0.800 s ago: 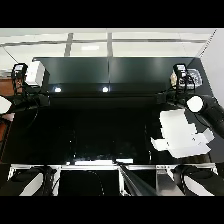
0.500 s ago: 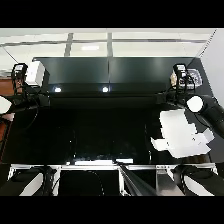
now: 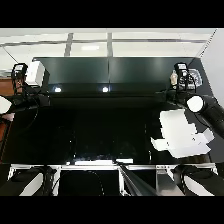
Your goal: Fold the box and place the chain.
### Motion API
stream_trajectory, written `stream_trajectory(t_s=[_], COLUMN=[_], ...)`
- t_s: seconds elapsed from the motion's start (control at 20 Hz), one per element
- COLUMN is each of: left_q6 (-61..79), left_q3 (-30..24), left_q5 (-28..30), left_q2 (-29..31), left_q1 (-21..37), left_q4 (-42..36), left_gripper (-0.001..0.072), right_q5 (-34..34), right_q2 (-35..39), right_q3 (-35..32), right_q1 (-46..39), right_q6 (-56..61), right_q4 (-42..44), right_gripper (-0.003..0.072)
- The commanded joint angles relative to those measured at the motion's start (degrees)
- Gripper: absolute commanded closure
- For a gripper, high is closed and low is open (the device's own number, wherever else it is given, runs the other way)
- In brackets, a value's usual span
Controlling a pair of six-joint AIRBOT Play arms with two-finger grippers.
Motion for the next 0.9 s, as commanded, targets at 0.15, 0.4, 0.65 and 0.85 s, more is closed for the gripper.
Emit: stream_trajectory(t_s=[0.15, 0.4, 0.65, 0.85], left_q6=[-0.07, -1.20, -1.31, -1.38], left_q3=[-0.02, 0.00, -0.02, -0.02], left_q5=[7.54, 5.46, 2.95, 2.95], left_q2=[-0.07, -0.35, -0.37, -0.37], left_q1=[-0.20, -0.35, -1.99, -2.97], left_q4=[-0.42, -2.43, -4.66, -4.70], left_gripper=[0.0679, 0.0000, 0.0000, 0.0000], right_q5=[-3.08, 21.94, 38.40, 52.37], right_q2=[0.00, -0.02, -2.95, -9.70], right_q3=[1.49, 12.81, 14.58, 14.58], right_q1=[-1.81, -23.96, -52.02, -53.42], right_q6=[-0.15, 5.44, -17.05, -28.57], right_q4=[0.00, -23.26, -11.43, -12.50], right_gripper=[-0.0017, -0.0015, -0.0013, -0.0013])
